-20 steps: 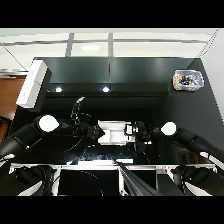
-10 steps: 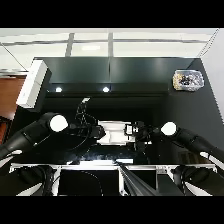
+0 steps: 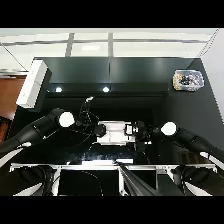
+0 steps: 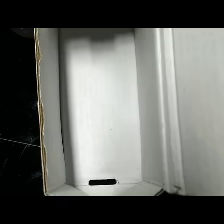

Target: Fold the box and place the chain.

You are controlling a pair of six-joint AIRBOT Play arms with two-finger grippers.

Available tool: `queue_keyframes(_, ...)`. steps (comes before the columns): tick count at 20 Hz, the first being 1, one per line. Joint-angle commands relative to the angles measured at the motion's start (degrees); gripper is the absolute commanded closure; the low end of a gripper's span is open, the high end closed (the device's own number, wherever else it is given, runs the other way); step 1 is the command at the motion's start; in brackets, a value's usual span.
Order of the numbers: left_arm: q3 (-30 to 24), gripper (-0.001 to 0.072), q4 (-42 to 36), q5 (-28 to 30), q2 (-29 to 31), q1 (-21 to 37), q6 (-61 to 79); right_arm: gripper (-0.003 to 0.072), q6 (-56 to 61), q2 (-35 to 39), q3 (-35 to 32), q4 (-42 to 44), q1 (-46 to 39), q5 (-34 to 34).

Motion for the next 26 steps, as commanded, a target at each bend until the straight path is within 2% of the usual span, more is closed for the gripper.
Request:
queue_keyframes(1, 0.6, 0.0227, 2.7, -1.7, -0.4, -0.3, -2.1, 0.0256, 0.0, 0.0, 0.0, 0.0, 0.0, 0.0)
queue_keyframes(5, 2.0, 0.0227, 9.0, -1.4, -1.5, -4.5, -9.3, 0.0255, 0.0, 0.0, 0.0, 0.0, 0.0, -0.1)
queue_keyframes(10, 10.6, 0.0228, 23.1, -8.3, -7.6, -9.7, -24.9, 0.0256, 0.0, 0.0, 0.0, 0.0, 0.0, -0.6)
queue_keyframes(13, 14.3, 0.0228, 23.9, -13.4, -10.4, -11.5, -27.6, 0.0256, 0.0, 0.0, 0.0, 0.0, 0.0, -0.6)
queue_keyframes(14, 14.4, 0.0256, 23.8, -13.6, -10.7, -11.9, -28.5, 0.0256, 0.0, 0.0, 0.0, 0.0, 0.0, -0.6)
queue_keyframes(15, 14.4, 0.0314, 23.8, -13.5, -10.7, -12.1, -29.3, 0.0255, 0.0, 0.0, 0.0, 0.0, 0.0, -0.6)
queue_keyframes(21, 14.4, 0.0301, 20.0, -13.6, -10.1, -11.9, -30.4, 0.0256, 0.0, 0.0, 0.0, 0.0, 0.0, -0.6)
queue_keyframes(26, 14.4, 0.0301, 19.9, -14.0, -7.8, -11.8, -30.4, 0.0256, 0.0, 0.0, 0.0, 0.0, 0.0, -0.6)
